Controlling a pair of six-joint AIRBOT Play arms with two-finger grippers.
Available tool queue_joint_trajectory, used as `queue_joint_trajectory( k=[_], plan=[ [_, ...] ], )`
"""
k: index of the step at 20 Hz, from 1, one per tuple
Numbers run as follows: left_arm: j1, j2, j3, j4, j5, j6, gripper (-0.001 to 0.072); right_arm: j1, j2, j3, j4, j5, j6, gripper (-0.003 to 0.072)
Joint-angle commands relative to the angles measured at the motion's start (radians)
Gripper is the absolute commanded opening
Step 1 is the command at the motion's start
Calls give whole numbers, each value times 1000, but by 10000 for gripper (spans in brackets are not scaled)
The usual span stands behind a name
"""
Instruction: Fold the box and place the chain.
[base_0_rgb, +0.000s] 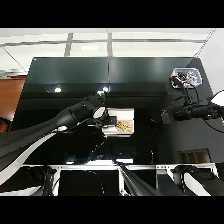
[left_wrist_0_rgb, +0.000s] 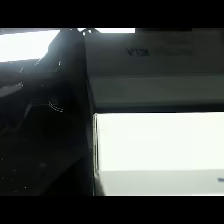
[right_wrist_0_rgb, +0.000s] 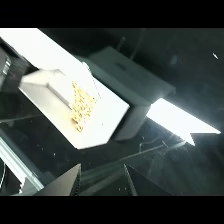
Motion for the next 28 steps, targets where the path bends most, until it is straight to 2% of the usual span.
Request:
queue_joint_trajectory(
  k=[1,2,3,8,11,13,15,16,17,19,20,21,22,23,25,28],
  plan=[
    [-7,9,45,0,-43,2,308,-21,3,1,-21,35,0,322],
    [-14,19,68,16,-56,2,459,-21,3,1,-21,34,0,322],
    [-21,34,87,41,-70,4,515,-21,3,1,-21,34,0,322],
    [-68,191,76,180,-137,139,515,-21,3,1,-21,34,-1,322],
    [-33,335,-15,258,-215,137,514,-21,3,1,-22,34,0,322],
    [47,444,-136,252,-161,129,515,-21,3,1,-21,32,0,322],
    [176,539,-269,155,-49,144,513,-21,3,1,-21,29,0,322],
    [251,568,-329,21,12,248,504,-21,3,1,-21,24,0,322],
    [331,581,-386,-180,55,445,504,-21,3,0,-21,21,0,322],
    [438,571,-479,-546,57,889,504,-21,3,0,-21,9,0,322],
    [461,560,-515,-658,41,1121,504,-21,3,0,-21,1,0,322],
    [462,548,-539,-697,39,1302,512,-21,3,0,-21,-8,0,322],
    [451,534,-554,-698,50,1446,549,-21,3,0,-21,-15,0,322],
    [435,517,-564,-697,74,1611,720,-21,3,0,-21,-23,0,322],
    [404,480,-565,-693,105,1864,712,-20,3,0,-21,-42,0,322],
    [379,406,-543,-598,147,2006,712,-20,3,-1,-21,-40,0,322]
  ],
)
